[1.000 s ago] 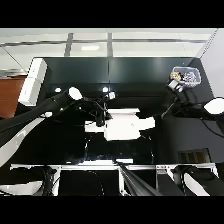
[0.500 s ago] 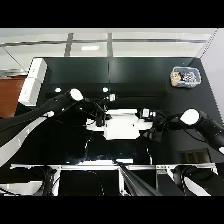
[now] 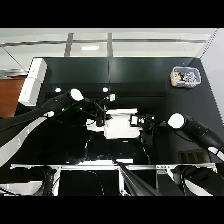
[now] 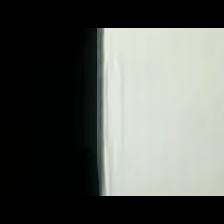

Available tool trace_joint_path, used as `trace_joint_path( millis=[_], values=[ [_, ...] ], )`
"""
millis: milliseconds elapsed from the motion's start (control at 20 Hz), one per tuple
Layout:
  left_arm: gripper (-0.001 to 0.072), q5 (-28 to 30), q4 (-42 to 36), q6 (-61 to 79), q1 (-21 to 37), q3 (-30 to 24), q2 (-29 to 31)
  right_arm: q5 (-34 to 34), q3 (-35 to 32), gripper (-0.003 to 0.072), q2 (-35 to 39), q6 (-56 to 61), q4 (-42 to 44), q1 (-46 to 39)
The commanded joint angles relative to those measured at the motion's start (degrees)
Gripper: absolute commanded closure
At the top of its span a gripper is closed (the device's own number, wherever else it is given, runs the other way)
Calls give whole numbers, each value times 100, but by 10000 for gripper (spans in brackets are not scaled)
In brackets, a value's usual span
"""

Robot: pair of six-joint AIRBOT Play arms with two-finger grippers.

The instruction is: Fold the box and place the chain.

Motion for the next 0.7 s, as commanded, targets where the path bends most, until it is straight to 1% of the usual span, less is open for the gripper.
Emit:
trace_joint_path(
  millis=[0,150,250,400,500,650],
  values=[
    [683,-44,7,0,-2,-2,-4,-319,140,-15,48,-24,260,26],
    [683,-133,9,0,-2,-2,-4,-573,249,-15,125,-203,229,-76],
    [683,-142,9,0,-2,-2,-4,-614,380,-15,125,-507,103,-125],
    [683,-136,9,0,-2,-2,-4,-568,466,-15,125,-560,273,-474],
    [684,-131,9,2,-2,-2,-4,-269,463,-15,107,-807,553,-791],
    [684,-129,9,2,-4,-2,-4,85,461,-15,-96,-1534,1484,-1060]
  ],
)
